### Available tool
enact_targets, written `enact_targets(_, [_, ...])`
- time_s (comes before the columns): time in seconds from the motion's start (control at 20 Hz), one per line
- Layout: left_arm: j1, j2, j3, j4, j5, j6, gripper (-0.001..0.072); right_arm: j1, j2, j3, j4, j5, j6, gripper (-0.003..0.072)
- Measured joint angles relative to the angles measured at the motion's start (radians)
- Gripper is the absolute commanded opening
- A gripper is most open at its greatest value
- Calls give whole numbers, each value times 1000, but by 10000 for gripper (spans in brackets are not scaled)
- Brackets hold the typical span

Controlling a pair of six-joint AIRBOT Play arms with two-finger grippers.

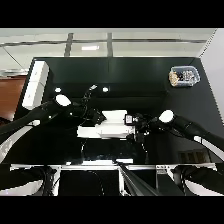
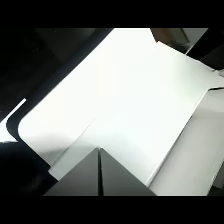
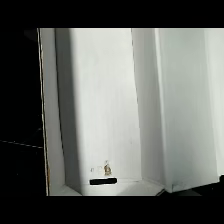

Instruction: Fold the box and place the chain.

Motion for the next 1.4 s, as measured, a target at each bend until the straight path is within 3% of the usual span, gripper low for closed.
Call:
enact_targets(0.15, [41,23,5,29,-57,6,19,0,0,0,0,0,0,192])
enact_targets(0.3, [108,142,0,79,-105,4,20,0,0,0,0,0,0,192])
enact_targets(0.55, [178,410,-161,89,-144,169,26,0,0,0,0,0,0,192])
enact_targets(0.6, [180,441,-201,90,-158,249,119,0,0,0,0,0,0,192])
enact_targets(0.65, [180,466,-239,98,-171,342,447,0,0,0,0,0,0,192])
enact_targets(0.7, [180,482,-269,105,-175,431,663,0,0,0,0,0,0,192])
enact_targets(0.75, [179,494,-293,114,-173,519,720,0,0,0,0,0,0,192])
enact_targets(0.95, [148,496,-327,124,-77,715,710,0,0,0,0,0,0,192])
enact_targets(1.4, [5,298,-255,131,-3,868,698,0,0,0,0,1,0,192])
